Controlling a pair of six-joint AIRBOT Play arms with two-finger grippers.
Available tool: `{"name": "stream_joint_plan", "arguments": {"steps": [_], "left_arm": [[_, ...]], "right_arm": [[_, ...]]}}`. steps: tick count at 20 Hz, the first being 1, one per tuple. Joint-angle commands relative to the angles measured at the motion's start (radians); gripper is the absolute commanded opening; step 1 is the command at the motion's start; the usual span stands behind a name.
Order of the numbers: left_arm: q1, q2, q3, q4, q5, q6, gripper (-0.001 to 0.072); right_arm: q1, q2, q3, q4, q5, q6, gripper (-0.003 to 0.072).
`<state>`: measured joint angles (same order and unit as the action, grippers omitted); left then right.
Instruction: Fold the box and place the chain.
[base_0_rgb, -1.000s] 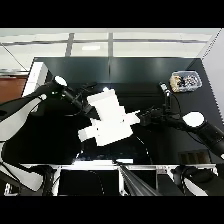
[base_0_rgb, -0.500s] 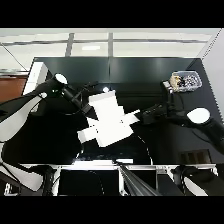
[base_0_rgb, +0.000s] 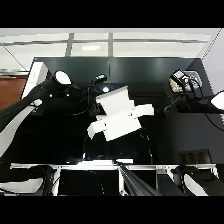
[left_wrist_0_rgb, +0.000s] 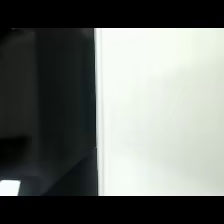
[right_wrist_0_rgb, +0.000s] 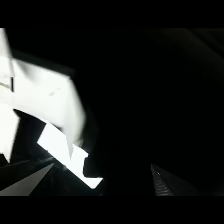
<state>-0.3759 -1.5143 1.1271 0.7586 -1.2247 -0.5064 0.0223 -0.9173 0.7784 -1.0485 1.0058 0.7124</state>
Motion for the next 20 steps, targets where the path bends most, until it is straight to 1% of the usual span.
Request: {"name": "stream_joint_plan", "arguments": {"steps": [1,2,3,5,6,7,9,12,13,15,16,17,18,20], "left_arm": [[-0.068,0.036,-0.016,0.179,0.154,0.18,0.0022],[-0.085,0.036,-0.021,0.23,0.205,0.185,0.0023],[-0.097,0.036,-0.027,0.248,0.266,0.19,0.0023],[-0.102,0.024,-0.04,0.226,0.369,0.22,0.0028],[-0.102,0.006,-0.037,0.221,0.376,0.262,0.0028],[-0.104,-0.004,-0.033,0.22,0.358,0.317,0.0028],[-0.11,-0.005,-0.031,0.22,0.303,0.388,0.0028],[-0.11,-0.005,-0.031,0.209,0.27,0.403,0.0028],[-0.113,-0.006,-0.031,0.209,0.27,0.403,0.0028],[-0.113,-0.016,-0.031,0.221,0.274,0.402,0.0028],[-0.114,-0.024,-0.031,0.218,0.269,0.402,0.0028],[-0.116,-0.034,-0.031,0.214,0.262,0.402,0.0028],[-0.117,-0.044,-0.031,0.199,0.25,0.402,0.0028],[-0.117,-0.055,-0.031,0.182,0.239,0.402,0.0027]], "right_arm": [[-0.008,0.0,0.009,-0.037,-0.013,-0.116,0.0705],[-0.008,0.0,0.006,-0.022,0.005,-0.155,0.0705],[-0.008,0.0,-0.001,-0.007,0.018,-0.183,0.0704],[-0.008,-0.002,-0.039,0.057,0.018,-0.25,0.0705],[-0.008,-0.007,-0.07,0.098,0.016,-0.303,0.0705],[-0.004,-0.012,-0.105,0.137,0.017,-0.356,0.0705],[0.037,-0.015,-0.164,0.135,0.005,-0.392,0.0705],[0.14,-0.016,-0.237,0.132,-0.06,-0.459,0.0705],[0.182,-0.016,-0.259,0.13,-0.119,-0.48,0.0704],[0.253,-0.016,-0.294,0.109,-0.301,-0.486,0.0705],[0.285,-0.016,-0.301,0.107,-0.365,-0.486,0.0705],[0.313,-0.016,-0.301,0.106,-0.387,-0.486,0.0705],[0.336,-0.016,-0.301,0.105,-0.384,-0.486,0.0705],[0.359,-0.016,-0.301,0.105,-0.352,-0.486,0.0705]]}}
